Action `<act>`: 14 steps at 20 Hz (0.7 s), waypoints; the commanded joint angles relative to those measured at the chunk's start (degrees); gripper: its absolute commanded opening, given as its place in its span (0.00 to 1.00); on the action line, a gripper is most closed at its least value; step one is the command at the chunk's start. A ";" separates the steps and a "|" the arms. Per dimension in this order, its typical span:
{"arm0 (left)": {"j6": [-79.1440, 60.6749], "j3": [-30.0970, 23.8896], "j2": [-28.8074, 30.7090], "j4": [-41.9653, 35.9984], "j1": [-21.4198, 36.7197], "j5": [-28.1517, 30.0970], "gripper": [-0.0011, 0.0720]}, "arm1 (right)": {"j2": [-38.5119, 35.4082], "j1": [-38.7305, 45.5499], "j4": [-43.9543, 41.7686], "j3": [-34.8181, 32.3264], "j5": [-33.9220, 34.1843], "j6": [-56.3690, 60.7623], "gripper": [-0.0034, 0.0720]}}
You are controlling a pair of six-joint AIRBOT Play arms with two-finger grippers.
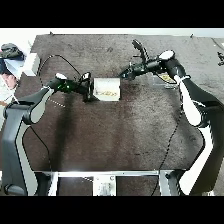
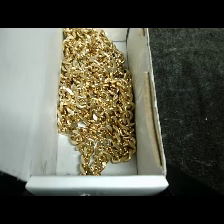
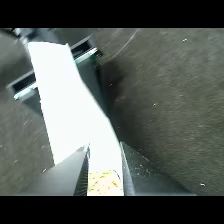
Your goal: Fold the box and place the chain.
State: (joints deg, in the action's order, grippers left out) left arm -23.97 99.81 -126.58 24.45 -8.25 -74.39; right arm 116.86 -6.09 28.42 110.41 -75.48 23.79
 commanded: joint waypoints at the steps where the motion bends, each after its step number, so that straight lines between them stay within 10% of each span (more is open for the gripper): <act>1: -0.02 0.02 -0.02 0.00 -0.04 0.02 0.65 | -0.72 -0.57 0.59 0.04 -3.65 -3.85 0.35; 14: -0.02 0.02 -0.02 0.00 -0.04 0.00 0.65 | -3.80 -7.06 9.90 0.00 0.87 -9.01 0.32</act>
